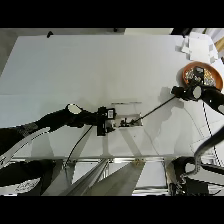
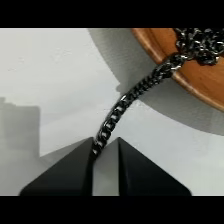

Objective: Fold the box and place the chain.

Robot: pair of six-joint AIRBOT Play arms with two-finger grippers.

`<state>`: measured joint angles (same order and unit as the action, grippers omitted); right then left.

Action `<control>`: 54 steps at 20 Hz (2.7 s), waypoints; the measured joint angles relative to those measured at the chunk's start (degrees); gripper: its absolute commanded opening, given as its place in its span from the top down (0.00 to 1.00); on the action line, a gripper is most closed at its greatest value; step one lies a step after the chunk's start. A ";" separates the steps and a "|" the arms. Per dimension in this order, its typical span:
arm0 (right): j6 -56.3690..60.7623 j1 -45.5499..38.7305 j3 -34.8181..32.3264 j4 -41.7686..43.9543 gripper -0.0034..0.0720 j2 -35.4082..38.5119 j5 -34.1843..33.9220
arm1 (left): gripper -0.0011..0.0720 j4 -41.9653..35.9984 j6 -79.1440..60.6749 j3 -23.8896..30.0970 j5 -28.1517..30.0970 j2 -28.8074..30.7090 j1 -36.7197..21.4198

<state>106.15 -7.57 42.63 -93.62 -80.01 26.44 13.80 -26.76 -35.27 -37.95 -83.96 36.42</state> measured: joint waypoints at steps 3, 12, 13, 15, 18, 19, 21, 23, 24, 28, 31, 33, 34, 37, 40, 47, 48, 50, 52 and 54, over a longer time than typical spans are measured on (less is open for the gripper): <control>-1.29 0.04 0.00 0.09 0.93 -0.11 0.44 | 0.89 0.00 0.00 0.00 0.00 0.00 0.00; -6.67 0.15 -0.04 0.87 0.93 5.35 8.31 | 0.89 -0.02 -0.02 0.00 0.00 0.00 0.00; -7.48 0.15 -0.04 0.79 0.93 7.06 9.49 | 0.89 -0.02 0.00 0.00 0.00 0.00 0.00; -9.29 0.17 -0.04 0.76 0.93 10.71 12.26 | 0.89 -0.02 0.00 0.00 -0.02 0.00 0.00; -12.39 0.96 -0.04 0.76 0.93 16.92 17.73 | 0.89 -0.02 -0.02 0.00 -0.02 0.00 0.00; -13.33 1.57 -0.07 0.83 0.93 18.95 19.78 | 0.89 -0.02 0.00 0.00 -0.02 0.00 0.00; -15.13 3.48 -0.07 1.57 0.93 23.21 23.21 | 0.89 -0.02 0.00 0.00 -0.02 0.00 0.00; -16.59 6.08 -0.07 3.34 0.93 27.12 26.23 | 0.89 -0.02 0.00 0.00 -0.02 0.00 0.00; -17.14 7.61 -0.07 4.33 0.93 29.07 27.41 | 0.89 -0.02 0.00 0.00 -0.02 0.00 0.00; -18.08 14.60 -0.07 9.73 0.93 35.36 30.80 | 0.89 -0.02 0.00 0.00 -0.02 0.00 0.00; -18.14 20.33 -0.07 13.66 0.93 38.71 31.93 | 0.89 -0.02 0.00 0.00 -0.02 0.00 0.00; -18.03 23.74 -0.07 16.06 0.93 40.26 32.26 | 0.89 -0.02 0.00 0.00 -0.02 0.00 0.00; -17.92 25.29 -0.07 17.22 0.93 40.83 32.28 | 0.89 -0.02 0.00 0.00 -0.02 0.00 0.00; -17.81 29.46 -0.07 20.92 0.93 41.86 31.78 | 0.89 -0.02 0.00 0.00 -0.02 0.00 0.00; -17.75 32.94 -0.07 24.63 0.93 42.25 29.81 | 0.89 -0.02 0.00 0.00 -0.02 0.00 0.00; -18.14 39.54 -0.09 32.68 0.93 42.45 22.95 | 0.89 -0.02 0.00 0.00 -0.02 0.00 0.00; -18.14 40.17 -0.09 33.68 0.93 42.45 22.27 | 0.89 -0.02 -0.02 0.00 -0.02 0.00 0.00; -18.56 41.05 -0.09 35.69 0.93 42.47 21.14 | 0.89 -0.02 0.00 0.00 -0.02 0.00 0.00; -19.56 41.51 -0.09 38.12 0.93 42.53 20.06 | 0.89 -0.02 0.00 0.00 0.00 0.00 0.00; -20.41 41.75 -0.09 40.48 0.93 42.99 18.80 | 0.89 -0.02 0.00 0.00 0.00 0.00 0.00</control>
<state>85.73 34.17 42.54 -53.15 -37.01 45.23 13.78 -26.76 -35.27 -37.95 -83.96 36.42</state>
